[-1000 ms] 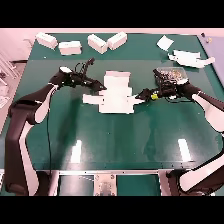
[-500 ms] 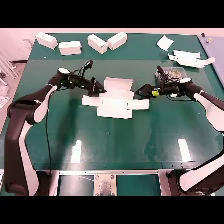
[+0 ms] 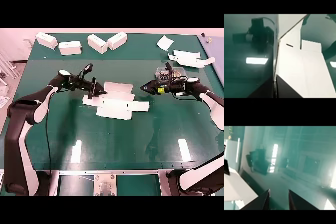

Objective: Fold the box and place the chain.

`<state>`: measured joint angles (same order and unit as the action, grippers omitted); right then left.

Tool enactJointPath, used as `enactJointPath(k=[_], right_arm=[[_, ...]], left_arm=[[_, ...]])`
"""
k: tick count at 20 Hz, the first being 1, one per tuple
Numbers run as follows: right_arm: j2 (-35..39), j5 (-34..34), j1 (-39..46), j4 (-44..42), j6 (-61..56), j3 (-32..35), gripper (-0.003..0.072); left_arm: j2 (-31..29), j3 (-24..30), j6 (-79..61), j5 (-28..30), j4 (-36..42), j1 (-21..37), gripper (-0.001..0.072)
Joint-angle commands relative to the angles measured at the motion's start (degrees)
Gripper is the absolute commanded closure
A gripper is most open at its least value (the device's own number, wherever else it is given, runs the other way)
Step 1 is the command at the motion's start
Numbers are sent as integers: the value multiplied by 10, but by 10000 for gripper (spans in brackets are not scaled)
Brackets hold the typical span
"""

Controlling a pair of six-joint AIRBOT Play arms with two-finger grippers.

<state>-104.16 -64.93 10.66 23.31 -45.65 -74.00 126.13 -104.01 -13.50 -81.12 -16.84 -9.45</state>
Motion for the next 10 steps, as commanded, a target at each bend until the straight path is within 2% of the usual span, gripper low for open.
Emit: enactJointPath(k=[1,7,10], right_arm=[[0,0,2,-2,12,0,392],[0,9,2,7,22,0,392],[0,20,3,9,22,0,392]], left_arm=[[-1,0,-16,18,-18,0,691],[-2,0,-20,75,-38,0,692],[-19,18,-19,79,-38,0,691]])
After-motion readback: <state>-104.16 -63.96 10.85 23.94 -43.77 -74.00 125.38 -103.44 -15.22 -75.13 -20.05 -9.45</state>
